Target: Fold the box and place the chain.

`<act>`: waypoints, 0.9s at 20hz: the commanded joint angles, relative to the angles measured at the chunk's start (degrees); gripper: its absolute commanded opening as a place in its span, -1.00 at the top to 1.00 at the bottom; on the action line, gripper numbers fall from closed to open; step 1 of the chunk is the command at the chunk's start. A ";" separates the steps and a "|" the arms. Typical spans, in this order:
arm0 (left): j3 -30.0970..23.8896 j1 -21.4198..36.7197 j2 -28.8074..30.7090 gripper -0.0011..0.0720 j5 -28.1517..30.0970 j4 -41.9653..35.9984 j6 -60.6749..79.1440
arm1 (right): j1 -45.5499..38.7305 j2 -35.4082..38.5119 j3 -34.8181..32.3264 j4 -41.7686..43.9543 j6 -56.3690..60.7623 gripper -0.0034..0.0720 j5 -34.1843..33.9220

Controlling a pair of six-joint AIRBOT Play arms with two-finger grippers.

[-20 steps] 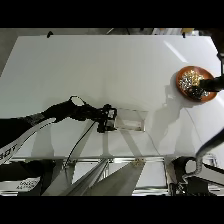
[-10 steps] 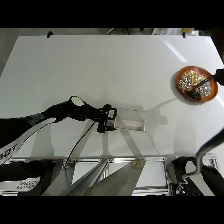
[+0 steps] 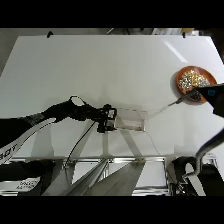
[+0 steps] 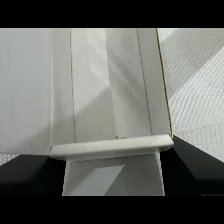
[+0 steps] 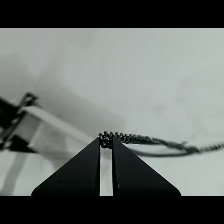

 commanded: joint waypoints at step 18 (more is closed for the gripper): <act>0.04 0.04 0.04 0.51 0.02 0.00 0.02 | 30.25 -1.27 -5.18 10.82 1.33 0.88 -20.81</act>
